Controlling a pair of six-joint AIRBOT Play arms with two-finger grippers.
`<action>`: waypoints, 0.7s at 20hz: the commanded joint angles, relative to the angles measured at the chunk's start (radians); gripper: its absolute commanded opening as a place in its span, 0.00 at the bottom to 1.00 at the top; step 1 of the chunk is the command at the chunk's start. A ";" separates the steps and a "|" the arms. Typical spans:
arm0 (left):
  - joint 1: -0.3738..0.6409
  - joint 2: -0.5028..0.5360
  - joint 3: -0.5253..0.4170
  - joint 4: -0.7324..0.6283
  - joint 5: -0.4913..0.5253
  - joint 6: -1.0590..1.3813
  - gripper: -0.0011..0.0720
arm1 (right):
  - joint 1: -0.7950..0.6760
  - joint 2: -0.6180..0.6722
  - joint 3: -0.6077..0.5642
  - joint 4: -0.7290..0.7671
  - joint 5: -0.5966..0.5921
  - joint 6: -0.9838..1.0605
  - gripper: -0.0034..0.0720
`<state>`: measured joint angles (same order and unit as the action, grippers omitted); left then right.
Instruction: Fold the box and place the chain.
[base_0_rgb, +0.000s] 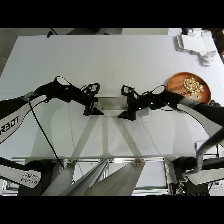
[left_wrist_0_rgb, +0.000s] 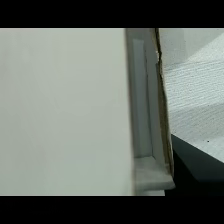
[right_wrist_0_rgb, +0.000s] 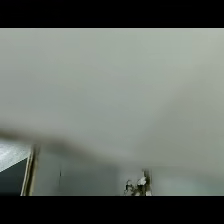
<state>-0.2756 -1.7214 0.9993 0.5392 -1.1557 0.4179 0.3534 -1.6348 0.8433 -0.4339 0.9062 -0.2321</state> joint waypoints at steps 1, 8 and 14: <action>0.000 0.003 -0.001 0.002 0.003 0.001 0.61 | -0.001 0.010 0.000 0.004 -0.006 0.000 0.93; 0.002 0.058 -0.001 0.114 0.068 0.001 0.61 | 0.000 0.129 0.000 -0.159 -0.025 0.052 0.95; 0.002 0.060 -0.001 0.126 0.068 0.001 0.61 | 0.000 0.212 0.000 -0.383 -0.032 0.230 0.94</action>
<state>-0.2749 -1.6646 0.9981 0.6479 -1.0912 0.4187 0.3531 -1.4609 0.8421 -0.6922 0.8757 -0.1009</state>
